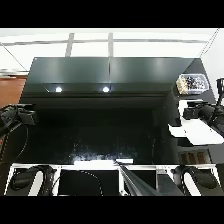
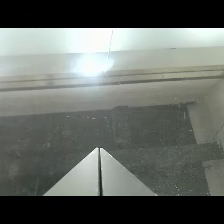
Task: Fold the box and place the chain.
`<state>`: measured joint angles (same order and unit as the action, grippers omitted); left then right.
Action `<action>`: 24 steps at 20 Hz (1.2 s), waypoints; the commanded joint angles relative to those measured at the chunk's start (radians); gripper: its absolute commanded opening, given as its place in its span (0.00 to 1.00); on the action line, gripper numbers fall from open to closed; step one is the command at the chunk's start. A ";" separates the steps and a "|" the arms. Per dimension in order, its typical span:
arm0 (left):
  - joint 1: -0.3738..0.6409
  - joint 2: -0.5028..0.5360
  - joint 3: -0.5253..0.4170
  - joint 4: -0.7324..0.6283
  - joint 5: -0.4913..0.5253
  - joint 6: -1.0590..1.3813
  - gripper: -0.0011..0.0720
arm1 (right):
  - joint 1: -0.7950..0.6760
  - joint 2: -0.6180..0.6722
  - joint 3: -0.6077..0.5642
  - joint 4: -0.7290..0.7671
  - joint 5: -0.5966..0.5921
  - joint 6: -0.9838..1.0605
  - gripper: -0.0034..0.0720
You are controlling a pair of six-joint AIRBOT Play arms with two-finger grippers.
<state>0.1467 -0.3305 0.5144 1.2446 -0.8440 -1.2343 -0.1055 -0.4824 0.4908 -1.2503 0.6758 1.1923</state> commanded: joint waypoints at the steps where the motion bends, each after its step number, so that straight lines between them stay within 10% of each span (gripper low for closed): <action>1: 0.000 0.000 0.000 0.000 0.000 0.000 0.05 | 0.001 0.001 0.000 0.000 0.000 0.000 0.05; 11: 0.000 0.000 0.000 0.000 0.000 0.000 0.05 | 0.001 0.001 0.000 0.000 0.000 0.000 0.05; 21: -0.004 -0.030 -0.006 -0.171 0.375 0.000 0.05 | 0.002 -0.005 -0.001 0.216 -0.331 -0.001 0.05; 22: -0.006 -0.056 -0.009 -0.234 0.392 0.001 0.10 | -0.006 -0.015 -0.001 0.140 -0.396 0.001 0.06; 24: -0.042 -0.134 -0.008 -0.262 0.392 0.019 1.00 | -0.097 -0.087 0.015 0.041 -0.463 0.078 0.08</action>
